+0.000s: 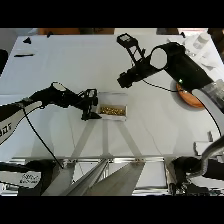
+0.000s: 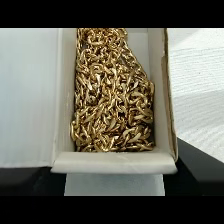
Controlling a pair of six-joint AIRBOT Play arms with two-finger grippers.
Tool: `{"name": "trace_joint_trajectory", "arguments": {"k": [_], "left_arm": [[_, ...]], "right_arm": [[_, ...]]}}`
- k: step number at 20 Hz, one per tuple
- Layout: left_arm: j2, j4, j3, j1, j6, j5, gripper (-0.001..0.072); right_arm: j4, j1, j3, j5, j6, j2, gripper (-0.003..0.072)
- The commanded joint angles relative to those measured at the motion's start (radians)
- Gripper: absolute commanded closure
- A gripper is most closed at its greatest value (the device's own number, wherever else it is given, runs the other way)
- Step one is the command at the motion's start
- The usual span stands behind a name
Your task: Fold the box and place the chain.
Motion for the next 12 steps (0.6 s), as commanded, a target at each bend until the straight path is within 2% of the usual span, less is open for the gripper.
{"name": "trace_joint_trajectory", "arguments": {"k": [1,3,6,9,12], "left_arm": [[0.000,0.000,0.000,0.000,0.000,0.000,0.0392],[0.000,0.000,0.000,0.000,0.000,0.000,0.0392],[0.000,0.000,0.000,0.000,0.000,0.000,0.0392],[0.000,0.000,0.000,0.000,0.000,0.000,0.0392],[0.000,0.000,0.000,0.000,0.000,0.000,0.0392]], "right_arm": [[0.086,-0.040,0.017,-0.030,-0.042,-0.081,0.0331],[0.210,-0.039,0.017,-0.019,-0.164,-0.104,0.0326],[0.299,-0.021,0.016,0.016,-0.256,-0.106,0.0325],[0.310,0.016,0.000,0.009,-0.276,-0.098,0.0325],[0.309,0.054,-0.079,-0.033,-0.325,-0.045,0.0324]]}}
